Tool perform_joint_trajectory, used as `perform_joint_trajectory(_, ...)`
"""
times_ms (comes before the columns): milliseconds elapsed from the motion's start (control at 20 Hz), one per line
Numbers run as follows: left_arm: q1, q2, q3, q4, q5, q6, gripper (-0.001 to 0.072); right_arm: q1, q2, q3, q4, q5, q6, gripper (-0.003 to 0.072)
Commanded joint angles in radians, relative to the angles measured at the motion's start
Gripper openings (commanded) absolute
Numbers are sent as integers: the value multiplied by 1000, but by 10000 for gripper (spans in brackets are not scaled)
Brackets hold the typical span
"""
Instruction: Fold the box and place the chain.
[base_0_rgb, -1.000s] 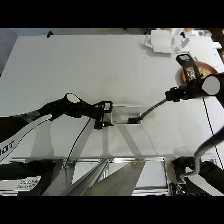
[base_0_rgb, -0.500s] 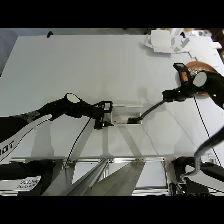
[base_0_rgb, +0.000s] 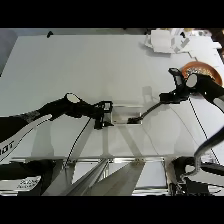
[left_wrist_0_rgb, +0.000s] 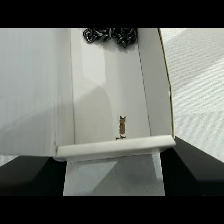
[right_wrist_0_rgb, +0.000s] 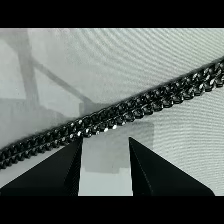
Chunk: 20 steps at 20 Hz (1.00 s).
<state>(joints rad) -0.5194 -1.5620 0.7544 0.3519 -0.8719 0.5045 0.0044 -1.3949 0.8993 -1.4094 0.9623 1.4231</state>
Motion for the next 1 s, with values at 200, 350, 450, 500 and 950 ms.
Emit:
perform_joint_trajectory(200, 0, 1, 0, 0, 0, 0, 170, 0, -10, 0, -5, -10, 0, 217)
perform_joint_trajectory(350, 0, 1, 0, 0, 0, 0, 170, 0, -35, 0, -4, -10, 0, 217)
perform_joint_trajectory(450, 0, 1, 0, 0, 0, 0, 170, 0, -44, 0, -5, -10, 0, 217)
perform_joint_trajectory(500, 0, 1, 0, 0, 0, 0, 170, 0, -48, 0, -5, -10, 0, 216)
perform_joint_trajectory(950, 0, 1, 0, 0, 0, 0, 170, 0, 27, 1, -8, 49, -18, 15)
